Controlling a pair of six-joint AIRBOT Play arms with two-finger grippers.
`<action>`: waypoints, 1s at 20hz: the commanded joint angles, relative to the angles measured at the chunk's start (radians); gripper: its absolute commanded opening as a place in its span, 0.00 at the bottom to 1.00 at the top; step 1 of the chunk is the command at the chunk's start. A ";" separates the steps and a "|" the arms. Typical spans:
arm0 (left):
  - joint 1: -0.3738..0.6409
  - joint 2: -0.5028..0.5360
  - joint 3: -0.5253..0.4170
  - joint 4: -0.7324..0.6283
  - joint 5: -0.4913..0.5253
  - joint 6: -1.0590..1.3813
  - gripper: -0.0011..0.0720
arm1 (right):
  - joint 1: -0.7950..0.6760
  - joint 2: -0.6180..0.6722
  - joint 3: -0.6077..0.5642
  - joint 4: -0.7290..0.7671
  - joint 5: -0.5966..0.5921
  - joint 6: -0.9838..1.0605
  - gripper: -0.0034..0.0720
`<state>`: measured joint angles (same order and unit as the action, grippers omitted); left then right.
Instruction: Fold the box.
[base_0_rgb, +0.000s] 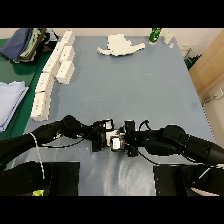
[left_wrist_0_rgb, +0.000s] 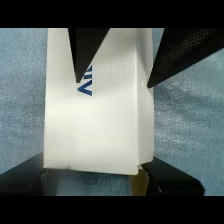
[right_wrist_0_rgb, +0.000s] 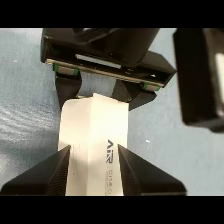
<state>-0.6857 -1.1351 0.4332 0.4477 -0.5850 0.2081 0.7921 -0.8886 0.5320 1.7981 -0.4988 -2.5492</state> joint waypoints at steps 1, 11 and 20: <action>0.000 0.000 0.000 0.001 0.000 0.002 0.64 | 0.000 0.040 0.001 -0.017 0.013 -0.002 0.67; 0.000 0.000 0.000 0.001 0.000 0.002 0.64 | -0.002 0.034 0.000 -0.090 0.049 0.010 0.67; 0.000 0.000 0.000 0.001 0.000 0.002 0.64 | -0.001 -0.026 0.000 -0.076 0.047 0.010 0.67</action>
<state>-0.6857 -1.1351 0.4332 0.4477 -0.5842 0.2089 0.7906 -0.9066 0.5320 1.7123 -0.4477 -2.5393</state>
